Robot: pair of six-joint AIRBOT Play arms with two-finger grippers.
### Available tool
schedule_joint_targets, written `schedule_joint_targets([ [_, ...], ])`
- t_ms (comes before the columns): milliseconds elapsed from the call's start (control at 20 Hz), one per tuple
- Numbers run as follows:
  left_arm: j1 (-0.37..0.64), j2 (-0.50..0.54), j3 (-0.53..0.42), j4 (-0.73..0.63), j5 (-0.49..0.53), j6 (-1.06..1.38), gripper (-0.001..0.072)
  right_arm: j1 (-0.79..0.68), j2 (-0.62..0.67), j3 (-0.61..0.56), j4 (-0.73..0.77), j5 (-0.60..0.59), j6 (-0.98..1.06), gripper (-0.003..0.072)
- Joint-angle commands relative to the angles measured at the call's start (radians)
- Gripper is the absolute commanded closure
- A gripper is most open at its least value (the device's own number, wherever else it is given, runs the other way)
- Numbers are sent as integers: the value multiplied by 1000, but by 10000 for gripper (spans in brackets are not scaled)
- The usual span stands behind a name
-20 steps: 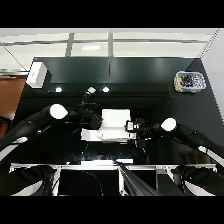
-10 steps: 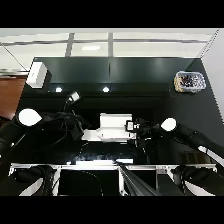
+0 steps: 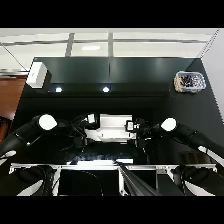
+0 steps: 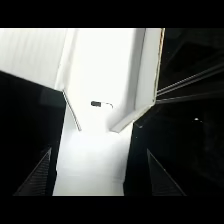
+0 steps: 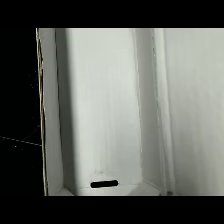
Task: Fold the box and place the chain.
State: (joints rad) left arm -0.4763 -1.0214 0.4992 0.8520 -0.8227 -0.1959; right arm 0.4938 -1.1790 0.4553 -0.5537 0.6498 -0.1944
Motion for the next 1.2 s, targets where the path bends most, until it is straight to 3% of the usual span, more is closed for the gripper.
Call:
schedule_joint_targets([
  [0, -62, -35, -1, -5, 112, 43, 21, 0, 0, 0, 0, 0, 0, 559],
  [150, -103, -47, -2, -44, 137, 43, 44, 0, 0, 0, 0, 0, 0, 559],
  [350, -122, -47, -2, -50, 196, 40, 421, 0, 0, 0, 0, 0, 0, 558],
  [650, -122, -47, -2, -141, 137, 32, 437, 0, 0, 0, 0, 0, 0, 559],
  [1150, -122, -79, -2, -234, 154, 32, 437, 0, 0, 0, 0, 0, 0, 559],
])
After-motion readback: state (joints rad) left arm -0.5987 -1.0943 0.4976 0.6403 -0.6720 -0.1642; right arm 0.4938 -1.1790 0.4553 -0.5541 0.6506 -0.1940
